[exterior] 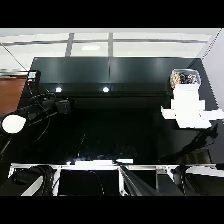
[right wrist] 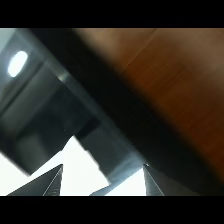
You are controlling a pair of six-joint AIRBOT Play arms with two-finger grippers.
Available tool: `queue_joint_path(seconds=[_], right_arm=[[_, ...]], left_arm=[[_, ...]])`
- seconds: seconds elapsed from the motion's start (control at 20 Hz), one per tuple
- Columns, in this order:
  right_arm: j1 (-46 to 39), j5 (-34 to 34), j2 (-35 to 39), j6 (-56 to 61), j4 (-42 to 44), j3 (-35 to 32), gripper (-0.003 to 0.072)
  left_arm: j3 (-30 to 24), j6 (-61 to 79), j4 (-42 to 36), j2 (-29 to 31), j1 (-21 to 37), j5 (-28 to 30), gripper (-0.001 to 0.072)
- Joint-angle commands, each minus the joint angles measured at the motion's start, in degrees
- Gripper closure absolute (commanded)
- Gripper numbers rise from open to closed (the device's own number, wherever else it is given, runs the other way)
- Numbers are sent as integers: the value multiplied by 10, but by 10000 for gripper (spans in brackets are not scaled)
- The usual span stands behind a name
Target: Fold the box and place the chain.
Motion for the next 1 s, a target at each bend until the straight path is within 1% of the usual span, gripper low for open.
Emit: queue_joint_path(seconds=[0.0,0.1,0.2,0.35,0.4,0.45,0.5,0.7,0.75,0.8,0.85,0.9,0.95], right_arm=[[5,119,-92,-74,16,59,130],[30,96,-110,-76,-15,59,131],[47,103,-128,-101,-3,61,133],[54,108,-134,-130,42,61,138],[53,114,-134,-134,55,61,284],[53,122,-134,-134,59,61,472],[53,135,-134,-134,58,61,680],[64,221,-128,-119,70,61,673],[73,229,-121,-121,104,58,673],[83,239,-109,-136,165,45,673],[97,249,-88,-167,239,23,673],[112,248,-65,-188,289,-4,674],[130,245,-38,-208,316,-35,673]], left_arm=[[0,0,0,0,0,0,0],[0,0,0,0,0,0,0],[0,0,0,0,0,0,0],[0,0,-2,0,0,0,0],[0,0,-2,0,0,0,0],[0,0,-2,0,0,0,0],[0,0,-2,0,0,0,0],[0,0,-2,0,0,0,0],[0,0,-2,0,0,-1,1],[0,1,-1,0,0,-6,1],[0,11,1,0,0,-10,1],[0,23,1,0,0,-7,1],[0,24,0,0,0,-3,1]])
